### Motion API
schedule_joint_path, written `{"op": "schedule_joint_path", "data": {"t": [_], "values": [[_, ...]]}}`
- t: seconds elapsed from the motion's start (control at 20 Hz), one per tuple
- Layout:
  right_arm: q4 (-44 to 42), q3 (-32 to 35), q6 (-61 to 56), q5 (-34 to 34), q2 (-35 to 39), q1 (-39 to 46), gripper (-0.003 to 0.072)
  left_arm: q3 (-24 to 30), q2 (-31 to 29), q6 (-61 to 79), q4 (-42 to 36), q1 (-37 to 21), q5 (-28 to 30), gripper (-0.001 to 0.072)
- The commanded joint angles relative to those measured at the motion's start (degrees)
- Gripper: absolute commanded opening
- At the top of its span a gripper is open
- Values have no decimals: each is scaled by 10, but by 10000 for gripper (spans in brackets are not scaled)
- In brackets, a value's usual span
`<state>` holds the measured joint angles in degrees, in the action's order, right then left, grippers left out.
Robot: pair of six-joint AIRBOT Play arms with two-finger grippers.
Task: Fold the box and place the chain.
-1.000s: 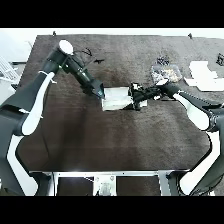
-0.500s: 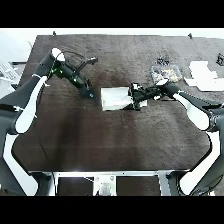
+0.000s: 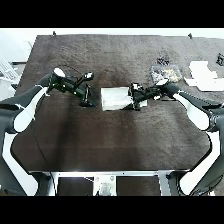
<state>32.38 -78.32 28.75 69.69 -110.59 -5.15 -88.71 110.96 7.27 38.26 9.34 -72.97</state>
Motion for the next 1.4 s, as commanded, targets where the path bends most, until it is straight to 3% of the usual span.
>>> {"op": "schedule_joint_path", "data": {"t": [0.0,0.4,0.95,1.35], "values": [[0,0,0,0,0,0,550,21,1,72,-34,-1,25,720],[0,0,0,0,0,0,550,23,28,128,-87,15,36,720],[0,0,0,0,0,0,550,24,28,143,-84,18,6,720],[0,0,0,0,0,0,549,30,29,142,-89,28,33,720]]}}
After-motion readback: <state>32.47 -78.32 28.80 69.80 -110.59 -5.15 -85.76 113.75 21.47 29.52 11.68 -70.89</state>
